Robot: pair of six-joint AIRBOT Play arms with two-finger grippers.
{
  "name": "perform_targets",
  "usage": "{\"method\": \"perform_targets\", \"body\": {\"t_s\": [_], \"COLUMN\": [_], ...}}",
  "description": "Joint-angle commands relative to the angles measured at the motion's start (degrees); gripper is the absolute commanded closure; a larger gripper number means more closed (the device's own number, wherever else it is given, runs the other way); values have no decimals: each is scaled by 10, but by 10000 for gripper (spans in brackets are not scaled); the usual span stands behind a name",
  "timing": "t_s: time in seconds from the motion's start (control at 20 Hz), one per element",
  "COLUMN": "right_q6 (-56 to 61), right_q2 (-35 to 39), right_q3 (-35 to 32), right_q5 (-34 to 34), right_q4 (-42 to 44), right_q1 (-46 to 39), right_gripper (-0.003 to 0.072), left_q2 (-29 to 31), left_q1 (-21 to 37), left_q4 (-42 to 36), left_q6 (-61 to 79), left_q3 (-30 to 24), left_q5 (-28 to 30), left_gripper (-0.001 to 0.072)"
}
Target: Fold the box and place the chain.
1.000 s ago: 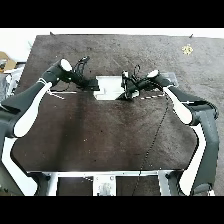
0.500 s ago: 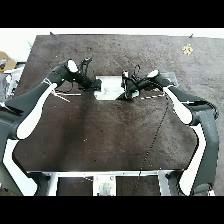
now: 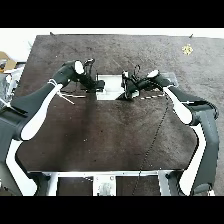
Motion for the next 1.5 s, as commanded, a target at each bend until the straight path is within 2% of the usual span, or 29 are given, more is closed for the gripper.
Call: {"method": "perform_targets", "body": {"t_s": [0.0, 0.2, 0.3, 0.35, 1.15, 1.2, 1.25, 1.3, 1.35, 1.4, 1.45], "right_q6": [0, 0, 0, 0, 0, 0, 0, 0, 0, 0, 0], "right_q2": [0, 0, 0, 0, 0, 0, 0, 0, 0, 0, 0], "right_q3": [0, 0, 0, 0, 0, 0, 0, 0, 0, 0, 0], "right_q5": [0, 0, 0, 0, 0, 0, 0, 0, 0, 0, 0], "right_q4": [0, 0, 0, 0, 0, 0, 0, 0, 0, 0, 0], "right_q1": [0, 0, 0, 0, 0, 1, 0, 0, 1, 0, 0], "right_gripper": [245, 245, 245, 245, 245, 245, 245, 245, 245, 245, 245], "left_q2": [-33, -62, -65, -69, -99, -99, -99, -100, -100, -101, -102], "left_q1": [-26, -38, -41, -44, -71, -71, -71, -71, -71, -71, -71], "left_q4": [103, 144, 158, 163, 262, 268, 268, 268, 265, 263, 260], "left_q6": [-116, -146, -160, -162, -210, -221, -221, -222, -223, -226, -228], "left_q3": [65, 121, 123, 123, 141, 143, 143, 143, 143, 143, 143], "left_q5": [-77, -121, -126, -126, -111, -111, -110, -111, -113, -114, -116], "left_gripper": [311, 311, 313, 368, 371, 444, 553, 601, 601, 651, 671]}}
